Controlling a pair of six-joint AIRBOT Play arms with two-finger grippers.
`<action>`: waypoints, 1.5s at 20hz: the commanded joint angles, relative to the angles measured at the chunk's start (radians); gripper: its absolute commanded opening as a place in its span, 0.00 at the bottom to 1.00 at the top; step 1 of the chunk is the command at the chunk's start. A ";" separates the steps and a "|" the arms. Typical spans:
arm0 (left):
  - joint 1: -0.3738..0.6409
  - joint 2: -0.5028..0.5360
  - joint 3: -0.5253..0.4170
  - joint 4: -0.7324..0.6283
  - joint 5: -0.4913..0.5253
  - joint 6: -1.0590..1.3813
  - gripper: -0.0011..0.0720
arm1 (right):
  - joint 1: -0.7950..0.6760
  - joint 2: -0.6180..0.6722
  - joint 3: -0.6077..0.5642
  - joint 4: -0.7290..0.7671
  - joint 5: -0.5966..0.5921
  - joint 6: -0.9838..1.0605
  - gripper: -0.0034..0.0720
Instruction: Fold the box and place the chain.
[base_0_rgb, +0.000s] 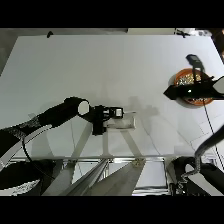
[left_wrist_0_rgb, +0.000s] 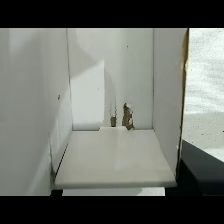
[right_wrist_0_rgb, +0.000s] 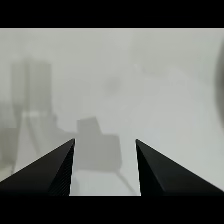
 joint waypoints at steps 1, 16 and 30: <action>0.000 0.001 0.000 0.001 0.000 0.001 0.30 | -0.154 -0.090 0.059 0.044 -0.099 -0.047 0.61; 0.000 0.001 0.000 0.000 0.000 0.000 0.30 | -0.287 -0.520 0.332 -0.365 -0.016 0.123 0.69; 0.000 0.001 0.000 0.000 0.000 0.000 0.30 | -0.287 -0.546 0.332 -0.327 0.134 0.151 0.07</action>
